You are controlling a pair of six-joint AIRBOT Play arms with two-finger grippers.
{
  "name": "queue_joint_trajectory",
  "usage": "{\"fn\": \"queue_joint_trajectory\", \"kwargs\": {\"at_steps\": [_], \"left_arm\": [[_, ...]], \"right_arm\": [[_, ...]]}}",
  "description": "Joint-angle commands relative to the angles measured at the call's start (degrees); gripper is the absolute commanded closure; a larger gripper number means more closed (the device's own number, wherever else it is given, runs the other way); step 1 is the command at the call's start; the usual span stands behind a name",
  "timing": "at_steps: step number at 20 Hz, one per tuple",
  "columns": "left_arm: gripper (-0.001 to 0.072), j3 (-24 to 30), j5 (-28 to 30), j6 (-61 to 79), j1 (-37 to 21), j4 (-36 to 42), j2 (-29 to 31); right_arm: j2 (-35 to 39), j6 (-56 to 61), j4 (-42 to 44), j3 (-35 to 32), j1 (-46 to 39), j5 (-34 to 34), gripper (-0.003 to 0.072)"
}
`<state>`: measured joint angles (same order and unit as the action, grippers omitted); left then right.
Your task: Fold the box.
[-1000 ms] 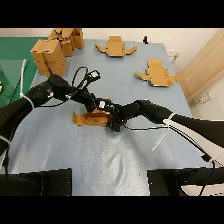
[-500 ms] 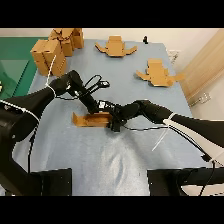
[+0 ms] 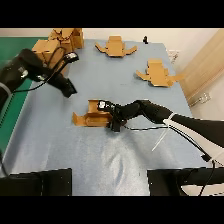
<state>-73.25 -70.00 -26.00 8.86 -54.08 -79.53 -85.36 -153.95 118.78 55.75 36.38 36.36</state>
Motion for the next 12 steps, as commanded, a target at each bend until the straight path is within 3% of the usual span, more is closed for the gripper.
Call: {"fn": "queue_joint_trajectory", "kwargs": {"at_steps": [1,3,5,6,9,12], "left_arm": [[0.0688,12.44,-1.99,12.57,-3.72,0.07,9.6],[0.068,18.36,-3.78,20.92,-1.84,0.07,10.64],[0.0235,21.49,1.42,23.06,2.01,0.09,10.47],[0.0087,22.38,4.63,23.21,4.35,-0.07,10.43],[0.0066,22.8,8.61,24.87,9.97,-2.75,9.68],[0.0071,22.91,14.32,24.9,11.54,-5.14,7.02]], "right_arm": [[-0.04,-0.02,0.0,0.0,0.0,0.15,0.0676],[-0.04,-0.02,-0.02,0.0,0.0,0.15,0.0676],[-0.04,0.0,0.11,0.0,0.04,0.17,0.0676],[-0.04,0.02,0.13,0.0,0.0,0.15,0.0676],[-0.04,0.02,0.13,0.0,0.0,0.17,0.0676],[-0.04,0.02,0.13,0.0,0.0,0.15,0.0676]]}}
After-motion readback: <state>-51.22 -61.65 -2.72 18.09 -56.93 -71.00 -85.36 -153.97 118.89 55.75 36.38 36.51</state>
